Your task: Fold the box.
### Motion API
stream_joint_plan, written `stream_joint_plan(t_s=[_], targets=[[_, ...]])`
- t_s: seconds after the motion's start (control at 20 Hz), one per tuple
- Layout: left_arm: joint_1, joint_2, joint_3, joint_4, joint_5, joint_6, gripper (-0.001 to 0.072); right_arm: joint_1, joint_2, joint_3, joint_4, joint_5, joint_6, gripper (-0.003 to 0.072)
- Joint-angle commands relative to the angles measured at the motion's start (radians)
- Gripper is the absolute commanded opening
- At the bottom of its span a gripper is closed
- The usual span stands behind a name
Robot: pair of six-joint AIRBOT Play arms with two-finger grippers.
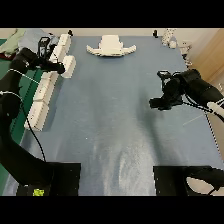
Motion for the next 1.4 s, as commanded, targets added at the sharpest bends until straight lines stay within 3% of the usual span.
stream_joint_plan(t_s=[0.0, 0.05, 0.1, 0.35, 0.45, 0.7, 0.9, 1.05, 1.35], targets=[[0.002, 0.114, 0.026, -0.004, -0.141, -0.01, 0.058, 0.0, 0.0, 0.001, 0.0, 0.0, 0.0, 0.0006], [0.0, 0.146, 0.031, -0.011, -0.193, -0.04, 0.027, 0.0, 0.0, 0.001, 0.0, 0.0, 0.0, 0.0006], [-0.003, 0.178, 0.036, -0.01, -0.251, -0.042, 0.0014, 0.0, 0.0, 0.001, 0.0, 0.0, 0.0, 0.0006], [-0.05, 0.301, 0.019, -0.016, -0.474, -0.145, 0.0006, 0.0, 0.0, 0.001, 0.001, 0.0, 0.0, 0.0006], [-0.103, 0.371, -0.068, 0.004, -0.489, -0.176, 0.0005, 0.0, 0.0, 0.001, 0.0, 0.0, 0.0, 0.0006], [-0.268, 0.624, -0.436, 0.08, -0.369, -0.298, 0.0005, 0.0, 0.0, 0.001, 0.0, 0.0, 0.0, 0.0006], [-0.408, 0.749, -0.672, 0.08, -0.266, -0.383, 0.0007, 0.0, 0.0, 0.001, 0.0, 0.0, 0.0, 0.0005], [-0.497, 0.759, -0.746, 0.079, -0.195, -0.391, 0.0012, 0.0, 0.0, 0.001, 0.0, 0.0, 0.0, 0.0006], [-0.558, 0.755, -0.755, 0.067, -0.198, -0.393, 0.0013, 0.0, 0.0, 0.001, 0.0, 0.0, 0.0, 0.0006]])
